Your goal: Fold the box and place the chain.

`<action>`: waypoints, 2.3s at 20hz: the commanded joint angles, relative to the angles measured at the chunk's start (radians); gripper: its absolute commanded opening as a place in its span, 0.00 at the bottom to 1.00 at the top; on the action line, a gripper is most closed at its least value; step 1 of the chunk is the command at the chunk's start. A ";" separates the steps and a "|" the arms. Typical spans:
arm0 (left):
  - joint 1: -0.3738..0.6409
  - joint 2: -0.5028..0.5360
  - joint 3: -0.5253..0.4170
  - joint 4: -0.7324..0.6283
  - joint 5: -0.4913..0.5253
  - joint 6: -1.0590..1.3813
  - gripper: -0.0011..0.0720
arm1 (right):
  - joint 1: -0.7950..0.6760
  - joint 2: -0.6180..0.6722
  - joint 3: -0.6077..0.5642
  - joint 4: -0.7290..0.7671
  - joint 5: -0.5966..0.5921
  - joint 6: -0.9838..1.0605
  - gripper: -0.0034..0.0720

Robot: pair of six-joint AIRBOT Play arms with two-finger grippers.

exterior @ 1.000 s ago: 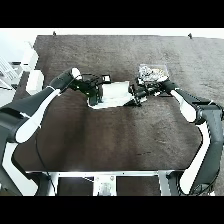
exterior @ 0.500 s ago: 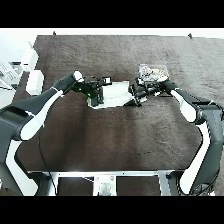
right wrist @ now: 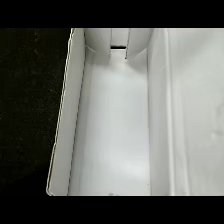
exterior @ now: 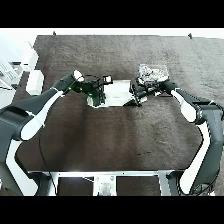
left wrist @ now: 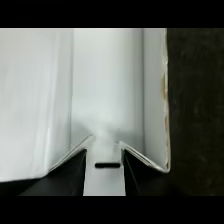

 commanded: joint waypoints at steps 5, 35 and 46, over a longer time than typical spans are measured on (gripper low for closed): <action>0.000 0.000 0.000 -0.069 0.000 0.066 0.26 | 0.001 0.000 -0.001 0.000 0.001 -0.001 0.77; 0.169 0.105 0.000 -0.183 -0.341 0.064 0.03 | 0.001 0.000 -0.001 0.000 0.001 -0.001 0.77; 0.288 0.510 -0.475 -0.232 0.026 -0.610 0.04 | 0.001 0.000 -0.001 0.000 0.001 -0.001 0.77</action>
